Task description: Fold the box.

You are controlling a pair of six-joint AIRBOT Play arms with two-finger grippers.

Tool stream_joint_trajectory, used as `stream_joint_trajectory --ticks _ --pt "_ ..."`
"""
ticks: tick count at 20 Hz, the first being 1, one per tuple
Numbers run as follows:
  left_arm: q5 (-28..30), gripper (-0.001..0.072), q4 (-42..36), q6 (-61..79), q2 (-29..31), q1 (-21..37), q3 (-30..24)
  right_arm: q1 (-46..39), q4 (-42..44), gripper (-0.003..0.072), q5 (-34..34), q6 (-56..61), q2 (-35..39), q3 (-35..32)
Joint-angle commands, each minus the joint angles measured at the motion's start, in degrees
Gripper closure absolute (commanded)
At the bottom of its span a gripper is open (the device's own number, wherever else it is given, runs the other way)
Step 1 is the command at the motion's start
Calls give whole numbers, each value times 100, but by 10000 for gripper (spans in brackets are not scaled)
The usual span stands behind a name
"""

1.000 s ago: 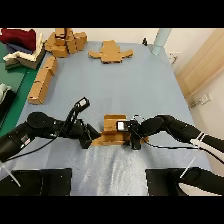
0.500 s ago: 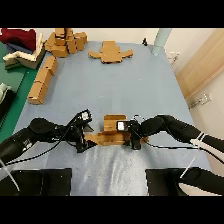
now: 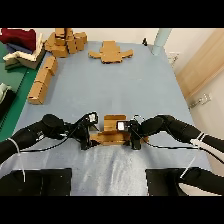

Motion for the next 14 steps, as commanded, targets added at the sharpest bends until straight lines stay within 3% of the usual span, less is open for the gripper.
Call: stream_joint_trajectory --ticks 1,2,4,5,8,9,14 --pt "11 43 -79 210 -232 -140 52 -4 -2 158 0 2 2 2" --pt "28 86 -79 210 -245 -173 52 -4 -2 158 0 2 4 2" --pt "170 302 -83 208 -264 -216 52 -4 -2 158 2 2 4 2" --pt "212 365 -85 210 -273 -225 55 -4 -2 158 2 2 4 2" --pt "251 387 -103 208 -280 -238 55 -4 -2 158 0 2 4 2" --pt "247 534 -103 208 -280 -238 55 -4 -2 158 0 2 4 2" --pt "271 534 -577 562 -282 -240 55 -4 -2 158 0 2 2 2"
